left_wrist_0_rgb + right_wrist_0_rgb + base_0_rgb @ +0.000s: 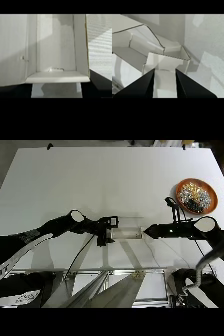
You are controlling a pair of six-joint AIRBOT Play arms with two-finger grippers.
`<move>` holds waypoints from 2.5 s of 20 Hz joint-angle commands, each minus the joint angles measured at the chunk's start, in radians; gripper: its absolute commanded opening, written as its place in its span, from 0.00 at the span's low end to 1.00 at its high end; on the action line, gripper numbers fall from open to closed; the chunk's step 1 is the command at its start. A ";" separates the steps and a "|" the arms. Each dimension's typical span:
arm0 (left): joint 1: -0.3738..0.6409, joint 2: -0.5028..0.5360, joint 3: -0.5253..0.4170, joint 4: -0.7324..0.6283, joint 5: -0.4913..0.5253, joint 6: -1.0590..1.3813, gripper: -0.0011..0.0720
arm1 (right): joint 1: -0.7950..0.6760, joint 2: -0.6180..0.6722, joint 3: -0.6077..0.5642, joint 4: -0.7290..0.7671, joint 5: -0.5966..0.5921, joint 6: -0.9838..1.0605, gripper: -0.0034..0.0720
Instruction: Fold the box and place the chain.
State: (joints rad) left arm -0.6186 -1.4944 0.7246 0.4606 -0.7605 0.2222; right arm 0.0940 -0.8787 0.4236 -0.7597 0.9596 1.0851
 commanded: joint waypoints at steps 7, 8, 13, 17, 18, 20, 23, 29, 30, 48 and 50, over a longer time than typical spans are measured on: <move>0.000 0.000 0.000 0.000 0.000 0.000 0.51 | 0.008 0.000 0.002 -0.080 -0.092 0.103 0.15; 0.000 0.000 0.000 0.000 0.000 0.000 0.51 | -0.021 0.000 0.002 -0.108 -0.093 0.119 0.14; 0.000 0.000 0.000 0.000 0.000 0.000 0.51 | -0.206 -0.005 0.002 -0.206 -0.053 0.122 0.07; 0.000 0.000 0.000 0.000 0.000 0.000 0.51 | -0.217 -0.051 -0.038 -0.119 -0.049 0.115 0.07; 0.000 0.000 0.000 0.000 0.000 0.000 0.51 | -0.217 -0.064 -0.058 -0.081 -0.057 0.088 0.07; 0.000 0.000 0.000 0.000 0.000 0.000 0.51 | -0.217 -0.082 -0.082 -0.043 -0.058 0.057 0.07; 0.000 0.000 0.000 0.000 0.000 0.000 0.51 | -0.203 -0.085 -0.103 -0.040 -0.064 0.057 0.07; 0.000 0.000 0.000 0.000 0.000 0.000 0.51 | -0.018 -0.118 -0.110 0.062 -0.145 0.057 0.07; 0.000 0.000 0.000 0.000 0.000 0.000 0.51 | 0.001 -0.114 -0.109 0.064 -0.153 0.058 0.07; 0.000 0.000 0.000 0.000 0.000 0.000 0.51 | 0.093 0.012 -0.101 0.082 -0.167 0.127 0.30; 0.000 0.000 0.000 0.000 0.000 0.000 0.51 | 0.093 0.012 -0.082 0.005 -0.167 0.198 0.30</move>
State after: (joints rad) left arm -0.6182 -1.4940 0.7246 0.4606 -0.7609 0.2218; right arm 0.1856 -0.8677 0.3275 -0.6804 0.7952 1.2118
